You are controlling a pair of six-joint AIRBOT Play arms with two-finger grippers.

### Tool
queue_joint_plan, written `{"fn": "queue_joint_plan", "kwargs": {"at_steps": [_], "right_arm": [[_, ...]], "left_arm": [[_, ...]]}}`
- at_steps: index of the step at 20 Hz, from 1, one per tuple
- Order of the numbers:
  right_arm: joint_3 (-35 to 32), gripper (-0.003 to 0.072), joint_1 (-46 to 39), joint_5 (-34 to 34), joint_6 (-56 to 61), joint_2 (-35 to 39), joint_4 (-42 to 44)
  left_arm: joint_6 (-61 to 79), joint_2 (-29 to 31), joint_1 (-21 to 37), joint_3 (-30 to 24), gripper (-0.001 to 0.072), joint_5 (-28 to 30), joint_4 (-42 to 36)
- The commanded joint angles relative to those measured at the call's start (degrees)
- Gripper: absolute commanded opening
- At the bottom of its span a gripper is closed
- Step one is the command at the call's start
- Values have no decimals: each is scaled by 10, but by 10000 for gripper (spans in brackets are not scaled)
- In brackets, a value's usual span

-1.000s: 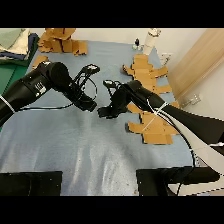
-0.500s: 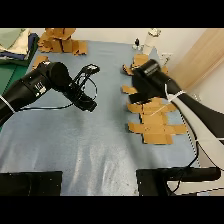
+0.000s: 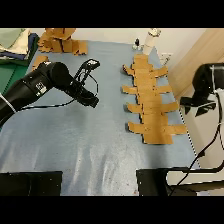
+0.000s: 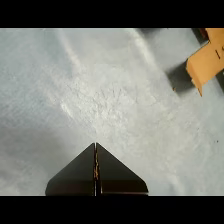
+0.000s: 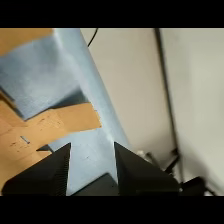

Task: Fold the box.

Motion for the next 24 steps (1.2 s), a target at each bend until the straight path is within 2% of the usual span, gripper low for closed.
{"fn": "queue_joint_plan", "kwargs": {"at_steps": [1,5,8,9,10,11,17,19,24], "right_arm": [[-67,416,-124,40,-88,13,133],[-168,416,-192,106,-200,26,230],[-186,415,-203,154,-250,25,261],[-186,415,-202,165,-268,25,263],[-185,415,-203,179,-274,25,255],[-185,415,-205,191,-273,25,249],[-167,416,-207,190,-273,47,247],[-162,424,-207,191,-273,47,215],[-163,424,-207,176,-312,13,234]], "left_arm": [[0,0,0,0,13,36,-7],[0,0,0,0,13,49,-49],[0,0,0,0,15,45,-79],[0,0,0,0,125,41,-96],[0,0,0,0,469,38,-111],[0,0,0,0,540,37,-127],[0,0,0,1,541,37,-151],[-1,0,0,1,541,35,-151],[-32,0,1,1,543,11,-153]]}}
